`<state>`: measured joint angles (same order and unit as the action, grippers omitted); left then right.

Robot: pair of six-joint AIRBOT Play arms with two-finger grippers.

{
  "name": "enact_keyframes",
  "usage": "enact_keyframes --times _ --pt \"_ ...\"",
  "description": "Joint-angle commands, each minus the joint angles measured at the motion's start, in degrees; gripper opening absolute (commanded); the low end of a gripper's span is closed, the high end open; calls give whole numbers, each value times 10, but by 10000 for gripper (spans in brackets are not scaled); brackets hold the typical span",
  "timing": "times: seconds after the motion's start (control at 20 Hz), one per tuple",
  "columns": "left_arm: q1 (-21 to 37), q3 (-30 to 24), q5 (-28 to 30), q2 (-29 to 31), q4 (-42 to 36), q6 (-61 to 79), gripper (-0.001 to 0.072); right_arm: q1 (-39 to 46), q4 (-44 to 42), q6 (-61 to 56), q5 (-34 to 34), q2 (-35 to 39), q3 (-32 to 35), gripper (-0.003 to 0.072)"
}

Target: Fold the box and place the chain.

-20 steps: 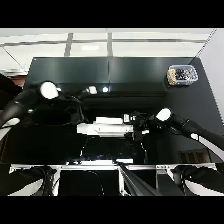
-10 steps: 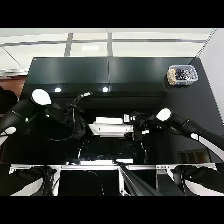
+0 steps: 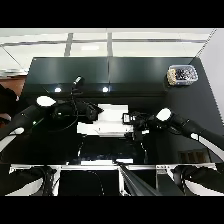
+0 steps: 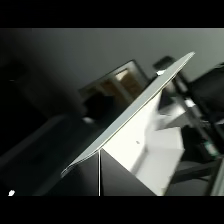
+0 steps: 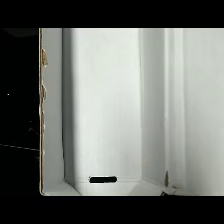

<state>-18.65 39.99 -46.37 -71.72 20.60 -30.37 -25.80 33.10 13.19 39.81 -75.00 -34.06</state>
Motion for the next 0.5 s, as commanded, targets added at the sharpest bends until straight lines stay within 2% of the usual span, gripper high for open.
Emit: enact_keyframes --times 0.0,0.1,0.2,0.45 --pt "-7 49 0 -50 171 -143 20 0 0 0 0 0 0 438" --pt "-22 70 -41 -76 210 -151 20 0 0 0 0 0 0 438" --pt "-35 79 -64 -95 211 -150 21 0 0 0 0 0 0 438" --pt "-13 88 -116 -105 219 -133 21 0 0 0 0 0 0 437"
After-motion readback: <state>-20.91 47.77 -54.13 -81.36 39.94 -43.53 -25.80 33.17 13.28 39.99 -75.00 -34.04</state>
